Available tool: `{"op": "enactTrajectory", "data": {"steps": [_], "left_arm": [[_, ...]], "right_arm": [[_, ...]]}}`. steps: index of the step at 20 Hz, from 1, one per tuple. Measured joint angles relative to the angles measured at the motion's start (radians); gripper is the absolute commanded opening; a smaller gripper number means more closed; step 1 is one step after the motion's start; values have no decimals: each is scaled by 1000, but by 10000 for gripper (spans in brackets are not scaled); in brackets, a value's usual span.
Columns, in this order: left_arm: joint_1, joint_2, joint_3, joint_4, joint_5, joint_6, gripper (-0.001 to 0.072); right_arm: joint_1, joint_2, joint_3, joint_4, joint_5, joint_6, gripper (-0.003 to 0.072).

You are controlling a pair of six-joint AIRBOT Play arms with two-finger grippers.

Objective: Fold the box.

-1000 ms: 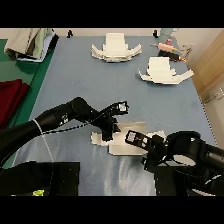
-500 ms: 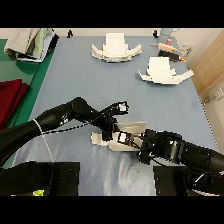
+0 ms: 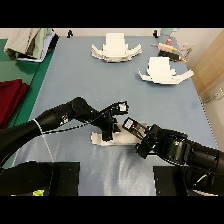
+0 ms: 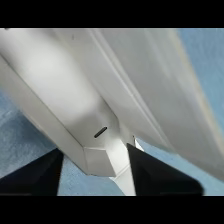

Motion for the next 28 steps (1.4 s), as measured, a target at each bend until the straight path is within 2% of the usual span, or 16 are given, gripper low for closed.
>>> {"op": "enactTrajectory", "data": {"steps": [7, 12, 18, 25, 28], "left_arm": [[0, 0, 0, 0, 0, 0, 15], [0, 0, 0, 0, 0, 0, 15], [0, 0, 0, 0, 1, 0, 15], [-1, 0, 0, 0, 0, 0, 15], [-1, 0, 0, 0, -2, 0, 15]], "right_arm": [[0, 4, 1, -16, 26, 98, 712], [-45, 18, -21, -5, -27, 3, 714], [-258, 71, -40, 236, -131, -418, 713], [-525, 87, -115, 727, -168, -1093, 714], [-618, 80, -155, 888, -170, -1332, 713]]}}
